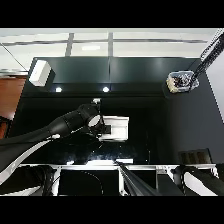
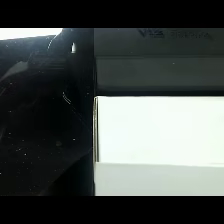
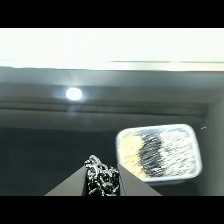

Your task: Fold the box and place the chain.

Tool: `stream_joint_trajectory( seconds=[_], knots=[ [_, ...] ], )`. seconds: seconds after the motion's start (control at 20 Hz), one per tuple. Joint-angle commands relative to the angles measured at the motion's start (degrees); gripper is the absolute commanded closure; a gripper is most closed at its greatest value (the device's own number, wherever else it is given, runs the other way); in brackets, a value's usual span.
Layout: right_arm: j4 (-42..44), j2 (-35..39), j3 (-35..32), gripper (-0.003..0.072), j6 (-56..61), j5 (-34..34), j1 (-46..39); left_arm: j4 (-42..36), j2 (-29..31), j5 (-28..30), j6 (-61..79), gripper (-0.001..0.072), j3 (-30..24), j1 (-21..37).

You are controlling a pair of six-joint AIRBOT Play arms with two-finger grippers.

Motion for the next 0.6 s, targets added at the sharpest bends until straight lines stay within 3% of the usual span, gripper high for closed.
stream_joint_trajectory(
  seconds=[0.0, 0.3, 0.55],
  knots=[
    [5.77, 8.41, -5.27, 0.0649, -1.29, 3.39, 0.09, 0.04, -0.02, -0.04, 0.02, 0.0682, -0.02, 0.04],
    [13.33, 18.73, -19.52, 0.0649, -2.93, 11.47, 5.53, 0.04, -0.02, -0.02, 0.02, 0.0682, -0.02, 0.07],
    [19.41, 19.06, -23.12, 0.0649, -4.13, 15.98, 16.13, 0.02, -0.02, -0.02, 0.02, 0.0682, -0.02, 0.04]
  ],
)
